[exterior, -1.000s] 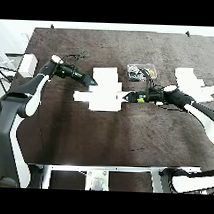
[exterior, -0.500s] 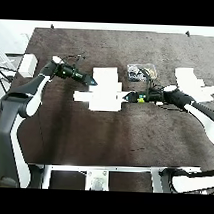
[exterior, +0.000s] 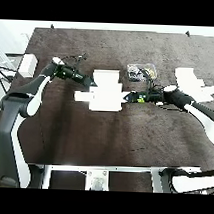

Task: Fold the box and place the chain.

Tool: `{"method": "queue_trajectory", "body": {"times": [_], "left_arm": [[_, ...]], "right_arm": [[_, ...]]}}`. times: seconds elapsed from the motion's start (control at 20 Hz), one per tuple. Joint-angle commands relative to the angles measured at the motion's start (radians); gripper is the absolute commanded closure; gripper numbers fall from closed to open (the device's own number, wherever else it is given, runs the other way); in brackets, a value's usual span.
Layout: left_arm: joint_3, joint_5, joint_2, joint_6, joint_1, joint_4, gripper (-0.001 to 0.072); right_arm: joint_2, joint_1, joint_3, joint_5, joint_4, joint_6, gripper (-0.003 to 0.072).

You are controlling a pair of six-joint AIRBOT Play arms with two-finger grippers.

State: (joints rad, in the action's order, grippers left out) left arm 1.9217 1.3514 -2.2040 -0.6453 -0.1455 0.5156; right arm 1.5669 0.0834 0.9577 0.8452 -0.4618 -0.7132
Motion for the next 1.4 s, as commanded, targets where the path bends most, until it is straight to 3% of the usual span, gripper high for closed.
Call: {"method": "queue_trajectory", "body": {"times": [0.0, 0.05, 0.2, 0.45, 0.9, 1.0, 1.25, 1.35], "left_arm": [[0.001, 0.037, 0.000, 0.107, 0.000, -0.032, 0.0691], [0.001, 0.058, 0.000, 0.150, 0.000, -0.035, 0.0691], [0.001, 0.113, 0.000, 0.286, 0.000, -0.074, 0.0693], [0.001, 0.121, 0.002, 0.494, 0.000, -0.113, 0.0696], [-0.009, 0.096, 0.023, 0.659, 0.000, -0.108, 0.0696], [-0.058, 0.058, 0.029, 0.705, 0.000, -0.108, 0.0696], [-0.290, -0.115, 0.111, 0.904, 0.000, -0.169, 0.0696], [-0.312, -0.144, 0.122, 0.934, 0.000, -0.179, 0.0696]], "right_arm": [[-0.007, -0.013, 0.000, 0.023, 0.010, 0.000, 0.0374], [-0.016, -0.031, 0.000, 0.037, 0.010, 0.000, 0.0316], [-0.050, -0.132, 0.000, 0.074, 0.010, -0.004, 0.0317], [-0.072, -0.302, -0.001, 0.223, 0.051, -0.015, 0.0320], [-0.072, -0.320, -0.043, 0.225, 0.062, 0.046, 0.0329], [-0.072, -0.320, -0.064, 0.221, 0.062, 0.066, 0.0329], [-0.072, -0.320, -0.084, 0.205, 0.066, 0.091, 0.0329], [-0.072, -0.320, -0.084, 0.197, 0.070, 0.097, 0.0329]]}}
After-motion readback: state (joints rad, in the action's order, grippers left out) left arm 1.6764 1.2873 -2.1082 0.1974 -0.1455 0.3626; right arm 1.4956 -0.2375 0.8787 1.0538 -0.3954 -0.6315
